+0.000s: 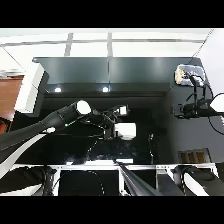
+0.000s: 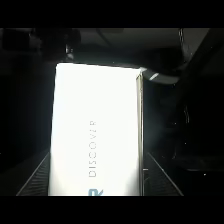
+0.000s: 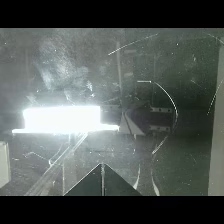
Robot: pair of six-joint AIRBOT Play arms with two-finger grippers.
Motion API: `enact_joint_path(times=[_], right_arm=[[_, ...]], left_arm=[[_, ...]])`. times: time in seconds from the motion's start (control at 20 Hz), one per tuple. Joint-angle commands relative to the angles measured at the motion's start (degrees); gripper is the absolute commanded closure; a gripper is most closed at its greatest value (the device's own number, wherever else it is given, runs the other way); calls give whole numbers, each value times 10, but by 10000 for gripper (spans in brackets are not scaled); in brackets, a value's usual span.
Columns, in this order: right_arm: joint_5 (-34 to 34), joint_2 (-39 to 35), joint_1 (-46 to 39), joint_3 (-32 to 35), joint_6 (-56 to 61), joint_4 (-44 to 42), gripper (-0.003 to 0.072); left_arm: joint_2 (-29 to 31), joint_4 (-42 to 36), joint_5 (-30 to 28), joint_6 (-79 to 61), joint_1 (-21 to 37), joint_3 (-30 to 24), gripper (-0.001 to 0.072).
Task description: Fold the box and place the chain.
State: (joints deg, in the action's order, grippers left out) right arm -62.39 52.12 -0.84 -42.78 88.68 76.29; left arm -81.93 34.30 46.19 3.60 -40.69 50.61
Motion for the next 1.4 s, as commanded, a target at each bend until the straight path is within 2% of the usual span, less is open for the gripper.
enact_joint_path(times=[0.0,0.2,0.3,0.35,0.4,0.45,0.6,0.8,0.95,1.05,1.2,1.35], right_arm=[[5,0,0,0,0,0,673],[13,0,0,0,0,0,673],[15,0,0,0,0,0,673],[15,0,0,0,0,1,673],[14,0,0,0,-2,1,673],[14,0,0,0,-2,1,673],[14,0,0,0,-2,1,673],[17,0,0,0,-7,0,673],[23,0,0,0,-8,0,673],[23,0,0,0,-9,0,673],[31,0,0,4,-9,0,673],[43,0,0,15,-9,-2,673]], left_arm=[[-1,45,-38,-6,-20,0,1],[-21,47,-124,-6,-57,0,1],[-26,59,-122,-3,-68,0,7],[-25,67,-113,-1,-68,0,76],[-19,82,-104,14,-65,0,320],[-7,102,-96,38,-60,0,446],[57,188,-71,194,-18,-1,447],[146,336,38,408,111,-11,433],[206,421,130,487,235,-45,425],[243,439,170,523,336,-78,420],[283,425,187,550,495,-128,420],[289,442,196,550,607,-141,420]])
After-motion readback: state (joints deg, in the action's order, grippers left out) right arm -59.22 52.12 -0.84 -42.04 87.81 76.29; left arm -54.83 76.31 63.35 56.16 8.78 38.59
